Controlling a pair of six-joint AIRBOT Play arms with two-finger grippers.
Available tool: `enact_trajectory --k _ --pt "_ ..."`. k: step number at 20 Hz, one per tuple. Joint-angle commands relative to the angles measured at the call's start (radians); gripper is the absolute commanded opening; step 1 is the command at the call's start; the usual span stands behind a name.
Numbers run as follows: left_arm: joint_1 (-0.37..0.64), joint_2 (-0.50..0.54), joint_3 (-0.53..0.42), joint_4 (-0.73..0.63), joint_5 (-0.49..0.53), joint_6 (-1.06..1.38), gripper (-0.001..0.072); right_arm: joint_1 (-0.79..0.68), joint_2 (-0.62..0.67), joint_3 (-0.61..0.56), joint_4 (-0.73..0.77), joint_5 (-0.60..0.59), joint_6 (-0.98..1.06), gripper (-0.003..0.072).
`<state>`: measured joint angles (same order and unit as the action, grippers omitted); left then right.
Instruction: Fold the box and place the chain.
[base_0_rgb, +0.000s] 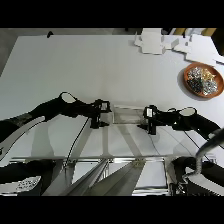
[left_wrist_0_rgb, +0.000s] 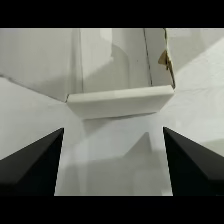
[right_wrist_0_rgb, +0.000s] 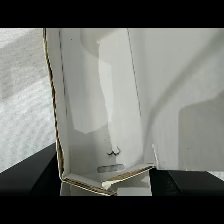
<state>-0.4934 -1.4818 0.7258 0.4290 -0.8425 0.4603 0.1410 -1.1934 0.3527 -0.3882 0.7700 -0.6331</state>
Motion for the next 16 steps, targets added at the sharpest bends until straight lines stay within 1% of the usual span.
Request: enact_trajectory --k 1,10,13,16 --pt "-0.017 -0.027 0.0 -0.019 0.001 0.011 0.0695 0.0 0.001 0.0 0.0 0.0 0.0 0.0413" --pt "-0.038 -0.038 0.013 -0.058 0.002 0.011 0.0696 0.0 0.001 0.0 0.0 0.0 0.0 0.0413" --pt "-0.04 -0.053 0.014 -0.108 0.002 0.016 0.0695 0.0 0.001 0.0 0.0 0.0 0.0 0.0413" --pt "-0.051 -0.073 0.019 -0.122 0.002 0.019 0.0695 0.0 0.001 0.0 0.0 0.0 0.0 0.0413"
